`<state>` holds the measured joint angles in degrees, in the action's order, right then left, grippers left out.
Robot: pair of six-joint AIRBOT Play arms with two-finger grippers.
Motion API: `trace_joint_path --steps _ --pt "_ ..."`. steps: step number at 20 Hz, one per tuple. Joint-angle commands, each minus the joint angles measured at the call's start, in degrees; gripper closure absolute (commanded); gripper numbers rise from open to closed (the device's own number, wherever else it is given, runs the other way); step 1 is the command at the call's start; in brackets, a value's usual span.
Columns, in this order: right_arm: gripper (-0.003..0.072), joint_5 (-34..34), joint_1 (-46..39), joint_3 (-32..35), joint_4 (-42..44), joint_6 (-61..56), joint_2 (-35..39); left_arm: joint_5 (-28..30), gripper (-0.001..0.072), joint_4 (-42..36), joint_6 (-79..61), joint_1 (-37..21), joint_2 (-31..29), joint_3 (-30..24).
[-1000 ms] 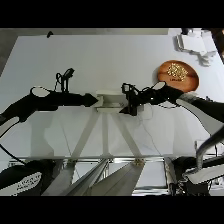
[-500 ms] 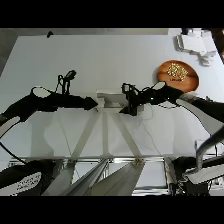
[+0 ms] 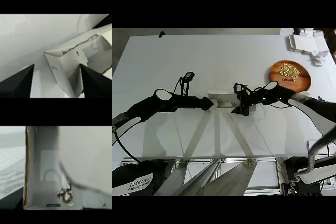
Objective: Fold the box and place the chain.
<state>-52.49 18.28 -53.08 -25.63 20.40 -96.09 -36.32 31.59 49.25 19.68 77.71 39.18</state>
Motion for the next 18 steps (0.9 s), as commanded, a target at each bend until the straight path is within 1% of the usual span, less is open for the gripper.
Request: trace_joint_path --steps 1,3,5,6,7,8,10,12,13,14,15,16,17,18 --pt "0.0330 0.0 0.0 0.0 0.0 0.0 0.0 4.0 0.0080 11.6 10.5 3.8 0.1 2.0" --pt "0.0330 0.0 0.0 0.0 0.0 0.0 0.0 4.1 0.0081 19.1 18.0 5.6 0.1 4.4" --pt "0.0330 0.0 0.0 -0.1 0.0 0.0 0.0 2.2 0.0087 29.2 29.0 7.5 0.4 7.1" --pt "0.0330 0.0 0.0 0.0 0.0 0.0 0.0 -0.3 0.0107 35.5 35.3 8.7 1.1 8.8" --pt "0.0330 0.0 0.0 0.0 0.0 0.0 0.0 -3.3 0.0157 41.0 40.1 9.9 2.3 10.7" --pt "0.0330 0.0 0.0 0.0 0.0 0.0 0.0 -6.1 0.0157 45.4 44.1 11.1 3.8 12.7" --pt "0.0330 0.0 0.0 -0.1 0.0 0.0 0.0 -9.4 0.0157 48.6 47.9 12.9 6.6 16.7" --pt "0.0330 0.0 0.0 -0.1 0.0 0.0 0.0 -12.0 0.0166 49.2 50.8 13.8 9.0 20.6" --pt "0.0330 0.0 0.0 -0.1 0.0 0.0 0.0 -13.1 0.0255 49.5 52.3 14.2 10.0 22.1" --pt "0.0330 0.0 0.0 -0.1 0.0 0.0 0.0 -13.9 0.0314 49.4 53.0 14.6 10.8 23.1" --pt "0.0330 0.0 0.0 0.0 0.0 0.0 0.0 -14.5 0.0322 49.5 53.7 15.1 11.4 23.3" --pt "0.0330 0.0 0.0 -0.1 0.0 0.0 0.0 -15.3 0.0369 49.5 54.6 15.5 11.9 23.3" --pt "0.0330 0.0 0.0 -0.1 0.0 0.0 0.0 -16.3 0.0481 49.5 55.0 15.8 12.4 23.3" --pt "0.0330 0.0 0.0 0.0 0.0 0.0 0.0 -16.9 0.0512 49.5 55.2 16.1 12.8 23.3"
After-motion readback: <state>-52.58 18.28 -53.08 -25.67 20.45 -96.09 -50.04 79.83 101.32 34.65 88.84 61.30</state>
